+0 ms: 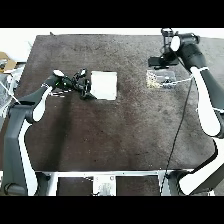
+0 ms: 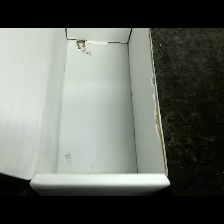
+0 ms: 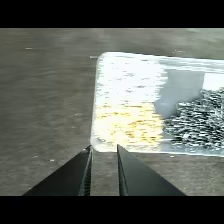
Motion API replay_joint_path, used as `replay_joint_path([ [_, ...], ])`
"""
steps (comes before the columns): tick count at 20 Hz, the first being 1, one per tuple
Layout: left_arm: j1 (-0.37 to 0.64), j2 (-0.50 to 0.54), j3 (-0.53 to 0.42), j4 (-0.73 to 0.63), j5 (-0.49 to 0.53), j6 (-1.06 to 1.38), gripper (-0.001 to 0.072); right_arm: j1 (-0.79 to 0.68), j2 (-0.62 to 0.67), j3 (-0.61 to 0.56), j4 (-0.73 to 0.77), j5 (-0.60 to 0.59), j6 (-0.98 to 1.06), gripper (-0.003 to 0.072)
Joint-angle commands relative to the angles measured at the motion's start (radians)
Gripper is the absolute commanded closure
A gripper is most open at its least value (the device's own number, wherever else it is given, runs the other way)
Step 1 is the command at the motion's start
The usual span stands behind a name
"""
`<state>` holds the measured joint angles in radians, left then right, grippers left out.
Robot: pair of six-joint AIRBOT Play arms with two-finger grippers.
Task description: Fold the box and place the chain.
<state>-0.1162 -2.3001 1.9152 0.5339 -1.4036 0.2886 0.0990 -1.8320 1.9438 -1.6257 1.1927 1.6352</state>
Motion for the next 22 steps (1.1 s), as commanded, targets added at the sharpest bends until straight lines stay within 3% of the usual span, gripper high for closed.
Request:
replay_joint_path([
  [1,0.001,0.000,0.000,0.000,0.001,0.000,0.0243,-0.078,-0.025,-0.035,0.057,-0.027,-0.053,0.0498],
  [7,0.001,0.000,0.000,0.000,0.001,0.000,0.0243,-0.079,-0.140,-0.035,0.146,-0.078,-0.098,0.0498],
  [17,0.001,0.000,0.000,0.000,0.001,0.000,0.0243,-0.077,-0.224,-0.035,0.245,-0.098,-0.097,0.0499],
  [18,0.001,0.000,0.000,0.000,0.001,0.000,0.0243,-0.077,-0.223,-0.035,0.234,-0.098,-0.095,0.0549],
  [19,0.001,0.000,0.000,0.000,0.001,0.000,0.0242,-0.078,-0.217,-0.034,0.229,-0.099,-0.095,0.0680],
  [22,0.001,0.000,0.000,0.000,0.001,0.000,0.0243,-0.077,-0.179,-0.032,0.196,-0.094,-0.094,0.0681],
])
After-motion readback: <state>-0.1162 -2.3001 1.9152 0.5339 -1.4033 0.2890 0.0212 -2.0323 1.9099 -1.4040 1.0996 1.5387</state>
